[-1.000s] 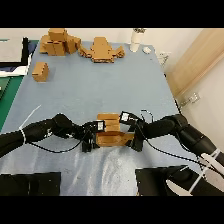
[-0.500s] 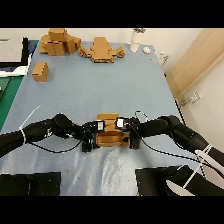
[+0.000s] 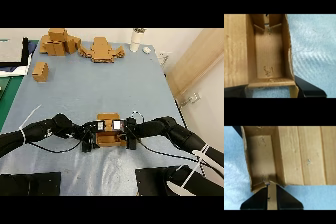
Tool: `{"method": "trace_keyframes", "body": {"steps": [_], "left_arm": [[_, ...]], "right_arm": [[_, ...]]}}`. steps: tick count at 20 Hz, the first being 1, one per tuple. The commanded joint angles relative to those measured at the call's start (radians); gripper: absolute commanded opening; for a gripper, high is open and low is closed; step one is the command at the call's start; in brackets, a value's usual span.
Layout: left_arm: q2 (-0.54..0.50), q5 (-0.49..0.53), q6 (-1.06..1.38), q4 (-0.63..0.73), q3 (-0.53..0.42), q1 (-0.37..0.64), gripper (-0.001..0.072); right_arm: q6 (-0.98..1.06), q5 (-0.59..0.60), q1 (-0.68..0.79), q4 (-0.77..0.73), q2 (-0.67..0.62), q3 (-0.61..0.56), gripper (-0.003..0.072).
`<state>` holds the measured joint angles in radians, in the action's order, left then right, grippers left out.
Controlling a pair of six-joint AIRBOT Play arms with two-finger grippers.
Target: Fold the box.
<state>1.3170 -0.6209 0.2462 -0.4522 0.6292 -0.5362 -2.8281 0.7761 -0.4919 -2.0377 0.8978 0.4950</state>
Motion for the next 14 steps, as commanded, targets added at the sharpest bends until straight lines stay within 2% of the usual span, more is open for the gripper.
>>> {"method": "trace_keyframes", "body": {"steps": [1, 6, 7, 8, 9, 10, 14], "left_arm": [[0.000, 0.000, 0.000, 0.000, 0.001, 0.000, 0.0385], [0.000, 0.000, 0.000, 0.000, 0.001, 0.000, 0.0385], [0.000, 0.000, 0.000, 0.000, 0.001, 0.000, 0.0385], [0.000, 0.000, 0.000, 0.000, 0.001, 0.000, 0.0385], [0.000, 0.000, 0.000, 0.000, 0.001, 0.000, 0.0385], [0.000, 0.000, 0.000, 0.000, 0.001, 0.000, 0.0385], [0.000, 0.000, 0.000, 0.000, 0.001, 0.000, 0.0385]], "right_arm": [[-0.001, -0.013, -0.003, -0.025, 0.011, 0.000, 0.0154], [-0.052, -0.020, -0.006, -0.117, 0.039, 0.000, 0.0168], [-0.052, -0.020, -0.009, -0.118, 0.045, 0.000, 0.0284], [-0.052, -0.019, -0.009, -0.125, 0.051, 0.000, 0.0463], [-0.052, -0.019, -0.009, -0.125, 0.057, 0.000, 0.0575], [-0.052, -0.019, -0.009, -0.126, 0.061, 0.000, 0.0607], [-0.051, -0.019, -0.009, -0.125, 0.065, 0.000, 0.0606]]}}
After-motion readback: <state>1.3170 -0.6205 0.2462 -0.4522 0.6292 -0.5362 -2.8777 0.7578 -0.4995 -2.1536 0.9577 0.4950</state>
